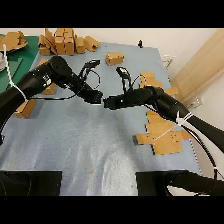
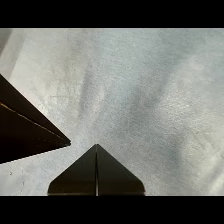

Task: Fold the box.

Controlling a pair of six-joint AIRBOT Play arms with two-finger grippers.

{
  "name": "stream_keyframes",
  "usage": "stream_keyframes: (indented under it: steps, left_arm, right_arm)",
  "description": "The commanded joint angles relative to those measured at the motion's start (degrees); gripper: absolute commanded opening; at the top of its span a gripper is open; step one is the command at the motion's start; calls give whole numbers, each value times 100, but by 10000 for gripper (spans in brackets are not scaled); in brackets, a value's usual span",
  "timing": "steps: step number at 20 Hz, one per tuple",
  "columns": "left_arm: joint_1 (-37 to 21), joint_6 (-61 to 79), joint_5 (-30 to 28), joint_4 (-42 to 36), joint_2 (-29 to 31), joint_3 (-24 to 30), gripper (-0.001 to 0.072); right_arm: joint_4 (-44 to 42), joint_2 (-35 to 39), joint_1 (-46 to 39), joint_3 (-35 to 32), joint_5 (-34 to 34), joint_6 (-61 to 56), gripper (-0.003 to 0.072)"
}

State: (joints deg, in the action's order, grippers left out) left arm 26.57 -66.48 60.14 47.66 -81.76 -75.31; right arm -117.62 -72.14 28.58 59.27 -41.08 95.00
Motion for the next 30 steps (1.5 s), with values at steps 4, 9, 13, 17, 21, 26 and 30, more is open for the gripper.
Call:
stream_keyframes:
  steps: [4,9,13,17,21,26,30]
  left_arm:
    - [2,0,-2,0,-2,-4,10]
    - [2,0,0,0,-2,-7,10]
    - [2,0,-2,0,-2,-4,10]
    - [20,0,-315,-11,-2,-4,10]
    - [24,-42,-575,-81,-2,-4,10]
    - [15,31,-529,92,-125,13,11]
    - [20,299,-623,-332,-492,13,13]
  right_arm:
    - [0,-4,7,4,2,-2,4]
    - [-15,-4,7,7,94,-2,4]
    - [-26,-7,0,4,417,-7,4]
    - [-127,-22,2,4,352,-402,4]
    - [232,-20,-177,26,61,-975,4]
    - [3877,341,-1421,385,-3958,-2212,4]
    - [6695,608,-2962,291,-5552,-2188,311]
